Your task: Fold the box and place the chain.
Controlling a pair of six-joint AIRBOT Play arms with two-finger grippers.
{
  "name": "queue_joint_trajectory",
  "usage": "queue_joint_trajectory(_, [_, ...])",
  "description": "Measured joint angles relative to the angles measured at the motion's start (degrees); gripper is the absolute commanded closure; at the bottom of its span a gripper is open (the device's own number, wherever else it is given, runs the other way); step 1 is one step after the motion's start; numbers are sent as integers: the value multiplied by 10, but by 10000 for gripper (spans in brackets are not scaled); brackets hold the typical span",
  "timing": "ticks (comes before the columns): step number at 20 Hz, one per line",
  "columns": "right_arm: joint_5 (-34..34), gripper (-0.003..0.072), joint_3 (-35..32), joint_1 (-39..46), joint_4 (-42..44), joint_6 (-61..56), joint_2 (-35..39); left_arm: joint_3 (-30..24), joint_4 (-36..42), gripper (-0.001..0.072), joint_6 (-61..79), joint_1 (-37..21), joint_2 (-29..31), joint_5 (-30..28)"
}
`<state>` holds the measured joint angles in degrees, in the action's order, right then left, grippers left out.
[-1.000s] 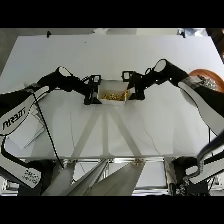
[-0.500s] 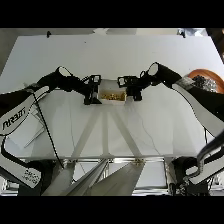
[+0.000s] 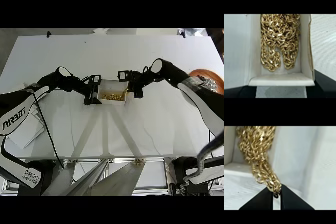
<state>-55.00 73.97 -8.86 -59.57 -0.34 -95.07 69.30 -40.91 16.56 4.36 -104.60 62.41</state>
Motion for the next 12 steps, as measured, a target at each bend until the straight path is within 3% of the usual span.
queue_joint_trajectory(6, [-39, 676, 0, -5, 75, -25, 79, 0, -1, 386, 2, 0, 0, 0])
queue_joint_trajectory(12, [-48, 677, 0, -33, 116, -41, 105, 0, -1, 386, 2, 0, 0, 1])
